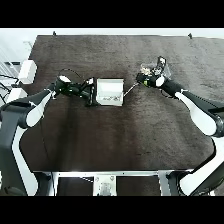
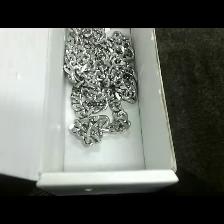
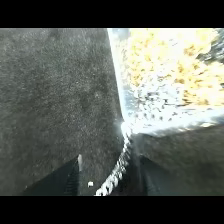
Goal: Fold the box and place the chain.
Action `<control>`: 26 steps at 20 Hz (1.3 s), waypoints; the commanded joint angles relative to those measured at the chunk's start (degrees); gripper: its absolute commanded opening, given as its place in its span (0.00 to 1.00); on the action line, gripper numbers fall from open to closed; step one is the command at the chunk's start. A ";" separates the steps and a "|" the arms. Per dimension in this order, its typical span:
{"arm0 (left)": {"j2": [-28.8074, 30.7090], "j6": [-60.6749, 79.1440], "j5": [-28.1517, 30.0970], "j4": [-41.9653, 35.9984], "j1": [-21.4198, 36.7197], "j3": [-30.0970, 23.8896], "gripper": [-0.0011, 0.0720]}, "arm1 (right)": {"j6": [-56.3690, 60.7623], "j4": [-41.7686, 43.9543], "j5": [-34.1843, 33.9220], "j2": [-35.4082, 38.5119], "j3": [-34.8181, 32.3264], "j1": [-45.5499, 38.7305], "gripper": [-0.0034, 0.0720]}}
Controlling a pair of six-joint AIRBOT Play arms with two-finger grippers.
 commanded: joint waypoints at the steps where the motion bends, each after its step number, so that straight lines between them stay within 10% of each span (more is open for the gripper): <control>1: 0.04 0.02 0.00 0.00 -0.02 0.00 0.40 | -0.11 2.25 0.37 -4.96 3.89 0.00 0.47; 4: 0.04 0.02 0.00 0.00 -0.02 0.00 0.40 | -2.95 1.64 -0.44 -4.68 4.00 0.28 0.05; 16: 0.04 0.02 0.00 0.00 -0.02 0.00 0.40 | -9.57 -5.79 20.28 29.09 3.98 5.16 0.06; 26: 0.04 0.02 0.02 0.00 -0.02 0.00 0.40 | -8.90 -7.91 27.30 36.41 2.45 17.64 0.06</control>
